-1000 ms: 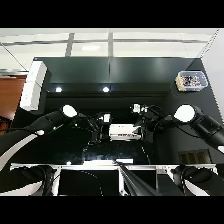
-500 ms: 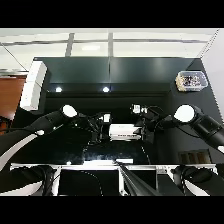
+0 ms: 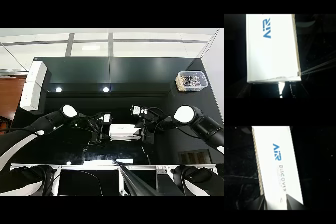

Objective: Fold the box and place the chain.

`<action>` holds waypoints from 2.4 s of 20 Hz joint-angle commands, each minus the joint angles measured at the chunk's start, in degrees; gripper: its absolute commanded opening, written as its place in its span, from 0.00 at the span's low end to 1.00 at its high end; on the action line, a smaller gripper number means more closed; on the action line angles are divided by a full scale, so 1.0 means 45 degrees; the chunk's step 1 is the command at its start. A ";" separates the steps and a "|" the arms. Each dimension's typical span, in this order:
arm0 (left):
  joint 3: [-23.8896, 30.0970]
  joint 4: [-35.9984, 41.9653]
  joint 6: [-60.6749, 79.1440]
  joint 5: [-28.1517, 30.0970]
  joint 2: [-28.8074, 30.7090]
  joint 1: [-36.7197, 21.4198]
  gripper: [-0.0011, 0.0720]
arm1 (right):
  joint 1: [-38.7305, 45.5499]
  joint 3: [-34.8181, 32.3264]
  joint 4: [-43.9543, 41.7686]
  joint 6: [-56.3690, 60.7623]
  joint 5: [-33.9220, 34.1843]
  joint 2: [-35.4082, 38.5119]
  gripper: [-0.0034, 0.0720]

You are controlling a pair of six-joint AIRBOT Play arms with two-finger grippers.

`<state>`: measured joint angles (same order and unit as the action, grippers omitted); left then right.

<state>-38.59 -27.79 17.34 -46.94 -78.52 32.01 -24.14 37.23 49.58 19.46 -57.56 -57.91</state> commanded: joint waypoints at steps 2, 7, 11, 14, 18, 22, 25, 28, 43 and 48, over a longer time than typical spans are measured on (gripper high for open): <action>-0.0005 -0.0005 0.0005 0.0000 -0.0010 0.0005 0.39 | -0.0010 -0.0005 0.0000 0.0000 -0.0209 -0.0010 0.45; -0.0005 -0.0005 0.0000 0.0000 -0.0010 0.0005 0.39 | -0.0010 -0.0068 0.0034 0.0000 -0.0243 -0.0015 0.47; -0.0005 -0.0005 0.0005 0.0000 -0.0010 0.0005 0.39 | -0.0010 -0.0078 0.0039 0.0000 -0.0243 -0.0044 0.47; -0.0005 -0.0005 0.0005 0.0000 -0.0010 0.0005 0.39 | -0.0010 -0.0117 0.0034 0.0000 -0.0243 -0.0248 0.47; -0.0005 -0.0005 0.0005 0.0000 -0.0010 0.0005 0.39 | -0.0005 -0.0146 -0.0010 0.0005 -0.0019 -0.0296 0.47; -0.0005 -0.0005 0.0005 0.0000 -0.0010 0.0005 0.39 | 0.0131 0.0131 0.0068 0.1287 -0.0107 0.0180 0.47; -0.0005 -0.0005 0.0005 0.0000 -0.0010 0.0005 0.39 | 0.0763 0.0534 0.0068 0.3075 -0.0588 0.1010 0.47; -0.0005 -0.0005 0.0005 0.0000 -0.0010 0.0005 0.39 | 0.1651 0.0529 -0.0015 0.5965 -0.2540 0.1209 0.37; -0.0005 -0.0005 0.0005 0.0000 -0.0010 0.0005 0.39 | -0.0505 0.0529 0.0491 0.1127 -0.0238 0.0262 0.89; -0.0005 -0.0005 0.0005 0.0000 -0.0010 0.0005 0.39 | -0.0680 0.0529 0.0748 0.1088 0.0277 -0.0287 0.59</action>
<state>-38.59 -27.81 17.37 -46.96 -78.52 32.01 -26.28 39.59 52.05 26.28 -57.80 -58.08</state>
